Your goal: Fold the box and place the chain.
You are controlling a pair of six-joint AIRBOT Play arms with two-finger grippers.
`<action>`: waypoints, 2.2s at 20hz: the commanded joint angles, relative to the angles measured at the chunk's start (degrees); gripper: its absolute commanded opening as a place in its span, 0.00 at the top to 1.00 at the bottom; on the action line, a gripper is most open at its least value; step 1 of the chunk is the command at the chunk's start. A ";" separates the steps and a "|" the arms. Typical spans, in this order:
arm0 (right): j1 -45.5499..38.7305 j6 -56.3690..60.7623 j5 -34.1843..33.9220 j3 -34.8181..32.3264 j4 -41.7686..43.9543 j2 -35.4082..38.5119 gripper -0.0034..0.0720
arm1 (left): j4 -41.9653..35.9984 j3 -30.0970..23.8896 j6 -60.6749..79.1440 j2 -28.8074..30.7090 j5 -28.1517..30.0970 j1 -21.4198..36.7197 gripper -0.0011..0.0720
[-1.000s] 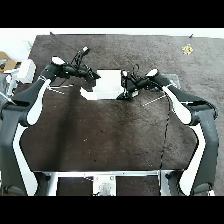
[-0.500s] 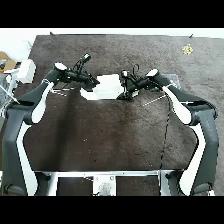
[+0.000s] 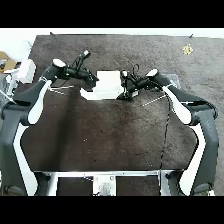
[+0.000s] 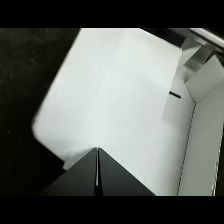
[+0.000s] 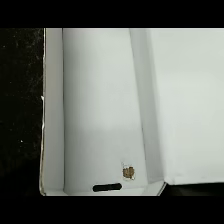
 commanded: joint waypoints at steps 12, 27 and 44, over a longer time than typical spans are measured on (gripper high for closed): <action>0.07 0.07 0.02 0.04 0.04 -0.04 0.37 | 23.45 -6.78 8.04 9.64 -10.51 -0.76 0.01; 0.07 0.07 0.02 0.04 0.04 -0.04 0.37 | 14.75 -17.40 16.96 9.57 2.91 -2.80 0.01; 0.07 0.07 0.02 0.04 0.04 -0.04 0.37 | 13.92 -17.40 16.94 9.51 -1.40 -2.80 0.81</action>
